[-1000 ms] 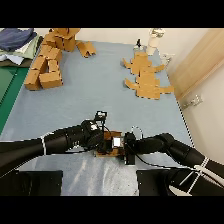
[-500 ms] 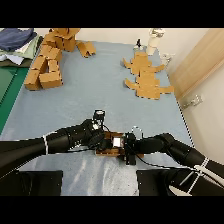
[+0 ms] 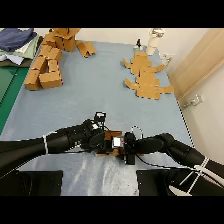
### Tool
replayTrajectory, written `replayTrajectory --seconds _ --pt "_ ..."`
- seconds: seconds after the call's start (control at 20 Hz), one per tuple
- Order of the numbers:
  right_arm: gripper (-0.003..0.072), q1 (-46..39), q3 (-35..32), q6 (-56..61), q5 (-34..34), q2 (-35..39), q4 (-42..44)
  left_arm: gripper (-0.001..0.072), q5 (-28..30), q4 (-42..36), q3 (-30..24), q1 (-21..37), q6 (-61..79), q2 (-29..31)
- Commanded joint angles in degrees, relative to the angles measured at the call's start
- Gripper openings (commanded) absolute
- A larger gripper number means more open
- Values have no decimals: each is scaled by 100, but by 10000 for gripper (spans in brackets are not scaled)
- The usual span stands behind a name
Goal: Fold the box.
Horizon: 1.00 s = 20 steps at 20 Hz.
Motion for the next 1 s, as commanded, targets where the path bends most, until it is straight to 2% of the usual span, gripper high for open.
replayTrajectory --seconds 0.0,0.15,0.3,0.7,0.75,0.8,0.85,0.95 --pt "506 -2 2 20 -44 0 -4 546 -164 -17 -2 11 17 114" --pt "506 -2 2 20 -44 0 -4 546 -264 2 -2 11 26 249" --pt "506 -2 2 20 -44 0 -4 546 -675 168 -2 11 68 415" --pt "506 -2 2 20 -42 0 -4 541 -1021 306 -2 11 765 1591" --pt "506 -2 2 20 -44 0 -4 370 -1117 372 -2 11 896 1709" --pt "506 -2 0 20 -42 0 -4 90 -1351 507 -11 11 1078 1801" --pt "506 -2 0 20 -44 0 -4 14 -1602 627 -42 11 1285 1875" --pt "506 -2 0 20 -42 0 -4 13 -2009 721 -264 57 1827 2055"
